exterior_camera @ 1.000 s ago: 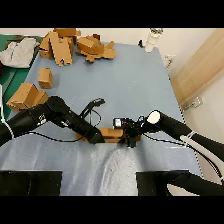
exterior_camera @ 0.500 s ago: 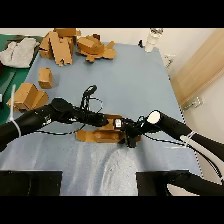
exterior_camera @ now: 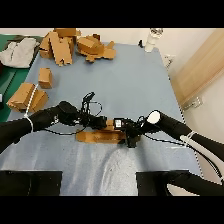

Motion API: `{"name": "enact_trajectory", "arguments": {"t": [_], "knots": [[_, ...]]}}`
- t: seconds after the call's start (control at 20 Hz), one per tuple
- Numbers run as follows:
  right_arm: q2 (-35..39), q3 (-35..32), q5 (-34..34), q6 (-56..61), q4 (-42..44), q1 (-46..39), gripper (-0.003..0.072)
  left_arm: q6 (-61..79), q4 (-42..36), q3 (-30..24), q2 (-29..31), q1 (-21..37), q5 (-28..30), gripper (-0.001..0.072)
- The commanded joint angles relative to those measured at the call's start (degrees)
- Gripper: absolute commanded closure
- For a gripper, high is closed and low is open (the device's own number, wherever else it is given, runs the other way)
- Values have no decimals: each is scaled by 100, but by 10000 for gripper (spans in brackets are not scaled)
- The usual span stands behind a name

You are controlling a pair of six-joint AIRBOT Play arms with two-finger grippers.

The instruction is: Fold the box.

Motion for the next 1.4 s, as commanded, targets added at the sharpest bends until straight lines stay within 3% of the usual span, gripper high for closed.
{"name": "enact_trajectory", "arguments": {"t": [0.0, 0.2, 0.35, 0.5, 0.65, 0.75, 0.8, 0.95, 1.2, 1.35], "knots": [[0, 0, -2, 0, 4, 4, 147, -146, -7, -2, -39, -2, 63, 697], [0, 0, 20, 0, 7, 4, 147, 17, -37, 229, -35, 81, -282, 696], [0, 0, 22, 0, 4, 4, 147, 258, -57, 592, -24, 485, -1495, 696], [0, 0, 22, 0, 4, 4, 147, 1051, -334, 879, 24, 1303, -3112, 696], [0, 0, 20, 0, 4, 4, 147, 2208, -728, 879, 332, 2374, -3532, 696], [0, 0, 20, -2, 4, 4, 147, 3600, -533, 879, 490, 3012, -3851, 696], [0, 0, 20, -2, 4, 4, 146, 4203, -297, 879, 518, 3213, -3873, 696], [7, 0, 26, -2, 37, 15, 147, 5178, 317, 876, 619, 3322, -2874, 696], [4, 0, 28, -2, 22, 13, 147, 5394, 2031, 494, 898, 2640, -2618, 697], [4, 0, 35, -2, 24, 13, 147, 6118, 2072, -221, 1602, 2065, -2232, 695]]}}
